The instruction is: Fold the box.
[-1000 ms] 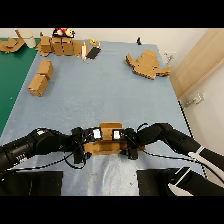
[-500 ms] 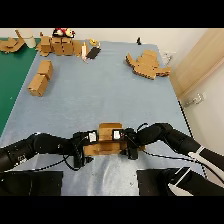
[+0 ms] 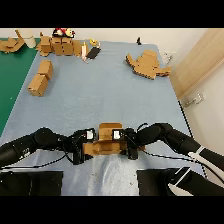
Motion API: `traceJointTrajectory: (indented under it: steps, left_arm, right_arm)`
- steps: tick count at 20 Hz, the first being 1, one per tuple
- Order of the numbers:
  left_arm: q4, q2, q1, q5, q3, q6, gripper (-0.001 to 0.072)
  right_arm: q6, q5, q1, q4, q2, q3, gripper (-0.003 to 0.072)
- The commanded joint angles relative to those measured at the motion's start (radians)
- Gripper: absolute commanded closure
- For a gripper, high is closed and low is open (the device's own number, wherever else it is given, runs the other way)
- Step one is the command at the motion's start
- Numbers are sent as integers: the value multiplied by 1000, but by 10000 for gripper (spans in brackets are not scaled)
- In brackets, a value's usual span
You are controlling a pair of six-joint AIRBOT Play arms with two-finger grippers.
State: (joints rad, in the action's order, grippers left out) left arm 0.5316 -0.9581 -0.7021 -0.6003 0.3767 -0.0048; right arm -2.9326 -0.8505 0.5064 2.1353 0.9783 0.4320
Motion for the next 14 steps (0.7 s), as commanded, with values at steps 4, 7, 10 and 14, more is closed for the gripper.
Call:
traceJointTrajectory:
  steps: [4, 7, 10, 14]
  left_arm:
    - [-16, -16, 5, -2, 12, 35, 78]
    - [-17, -16, 4, -13, 29, 35, 124]
    - [-17, -16, -12, -3, 34, 35, 124]
    - [-16, -34, -47, 36, 34, 34, 126]
  right_arm:
    - [0, 0, 0, 0, -1, 0, 191]
    - [0, 0, 0, 0, -1, 0, 191]
    - [0, 0, 0, 0, -1, 0, 191]
    - [0, 0, 0, 0, -1, 0, 191]
